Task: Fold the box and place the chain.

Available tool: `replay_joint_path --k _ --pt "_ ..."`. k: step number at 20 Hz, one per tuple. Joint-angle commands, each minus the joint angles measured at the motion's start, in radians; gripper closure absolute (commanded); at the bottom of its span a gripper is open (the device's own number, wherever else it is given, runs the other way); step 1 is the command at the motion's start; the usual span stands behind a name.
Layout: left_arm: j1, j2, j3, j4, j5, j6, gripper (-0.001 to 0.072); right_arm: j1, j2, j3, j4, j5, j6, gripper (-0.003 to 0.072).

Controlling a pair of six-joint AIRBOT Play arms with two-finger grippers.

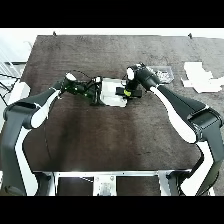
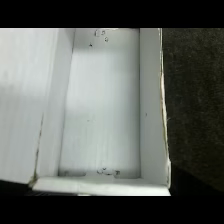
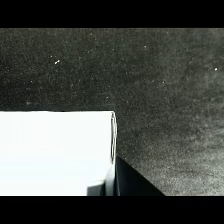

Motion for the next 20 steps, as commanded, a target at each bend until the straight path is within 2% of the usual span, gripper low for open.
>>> replay_joint_path --k 1,10,11,12,17,19,20 --pt "0.001 0.0 0.001 0.0 0.002 -0.001 0.0082 0.001 -0.001 0.0 -0.001 -0.039 0.002 0.0672" --pt "0.001 0.0 0.001 0.0 0.002 -0.002 0.0082 0.0 -0.006 0.0 -0.006 -0.039 0.002 0.0659" --pt "0.001 0.0 0.001 0.0 0.002 -0.001 0.0082 0.0 -0.004 0.001 -0.006 -0.039 0.001 0.0505" --pt "0.001 0.0 0.001 0.0 0.002 -0.001 0.0082 0.0 -0.002 0.003 -0.006 -0.039 0.002 0.0422" --pt "0.001 0.0 0.001 0.0 0.002 -0.002 0.0082 0.0 0.004 0.021 -0.006 -0.039 -0.007 0.0401" --pt "0.001 0.0 0.001 0.0 0.002 -0.002 0.0082 0.0 0.011 0.027 -0.006 -0.038 -0.023 0.0329" --pt "0.001 0.0 0.001 0.0 0.002 -0.002 0.0082 0.0 0.02 0.027 -0.005 -0.038 -0.027 0.0263"
